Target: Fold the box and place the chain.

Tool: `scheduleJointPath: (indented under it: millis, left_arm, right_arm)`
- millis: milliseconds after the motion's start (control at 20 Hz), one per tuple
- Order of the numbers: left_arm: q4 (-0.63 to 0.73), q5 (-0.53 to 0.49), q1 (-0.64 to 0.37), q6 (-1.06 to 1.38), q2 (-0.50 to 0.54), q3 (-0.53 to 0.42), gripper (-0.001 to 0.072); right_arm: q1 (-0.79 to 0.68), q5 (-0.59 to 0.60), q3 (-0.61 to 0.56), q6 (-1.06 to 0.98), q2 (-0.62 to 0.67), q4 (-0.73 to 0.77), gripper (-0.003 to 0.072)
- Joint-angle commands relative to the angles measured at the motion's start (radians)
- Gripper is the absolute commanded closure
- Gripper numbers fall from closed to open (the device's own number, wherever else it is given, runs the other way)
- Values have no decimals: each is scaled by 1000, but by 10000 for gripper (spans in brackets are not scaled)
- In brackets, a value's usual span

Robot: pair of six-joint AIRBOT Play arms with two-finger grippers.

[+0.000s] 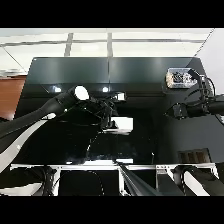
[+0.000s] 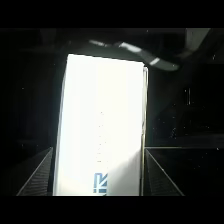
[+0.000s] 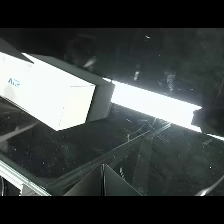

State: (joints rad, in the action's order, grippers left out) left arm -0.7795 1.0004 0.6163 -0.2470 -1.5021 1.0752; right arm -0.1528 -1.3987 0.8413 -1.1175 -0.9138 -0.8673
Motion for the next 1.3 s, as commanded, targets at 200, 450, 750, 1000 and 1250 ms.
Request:
scheduleJointPath:
  millis: [200, 450, 750, 1000, 1250]
  left_arm:
    - [-196, 6, 80, -204, -2, 54, 6]
    - [-290, -5, 105, -298, -13, 54, 6]
    - [-476, -26, 161, -535, -72, 80, 240]
    - [-539, 97, -120, -676, -50, 240, 325]
    - [-584, -32, -574, -805, -105, 373, 323]
  right_arm:
    - [-1, 4, 0, 0, 1, 0, 676]
    - [-1, 9, 0, 0, 1, 0, 676]
    - [-1, 22, 0, 0, 1, 0, 675]
    - [-1, 60, 0, -1, 1, 1, 676]
    - [0, 115, 0, -1, 0, 3, 676]
